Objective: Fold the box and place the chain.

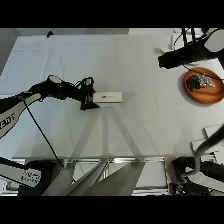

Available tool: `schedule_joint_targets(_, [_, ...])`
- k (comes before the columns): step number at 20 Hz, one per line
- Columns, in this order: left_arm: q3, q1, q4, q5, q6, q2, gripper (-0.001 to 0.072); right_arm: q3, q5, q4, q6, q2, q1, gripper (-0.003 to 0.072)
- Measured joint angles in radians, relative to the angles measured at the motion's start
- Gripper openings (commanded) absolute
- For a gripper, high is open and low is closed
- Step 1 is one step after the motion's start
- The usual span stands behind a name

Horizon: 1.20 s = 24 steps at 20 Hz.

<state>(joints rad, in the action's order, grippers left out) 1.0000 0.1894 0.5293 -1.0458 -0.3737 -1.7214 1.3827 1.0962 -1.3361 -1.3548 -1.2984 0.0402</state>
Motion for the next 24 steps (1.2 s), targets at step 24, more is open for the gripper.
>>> schedule_joint_targets(24, [-0.002,-0.139,0.487,0.327,1.048,0.649,0.0008,0.0,0.003,-0.01,-0.002,0.002,0.01,0.0012])
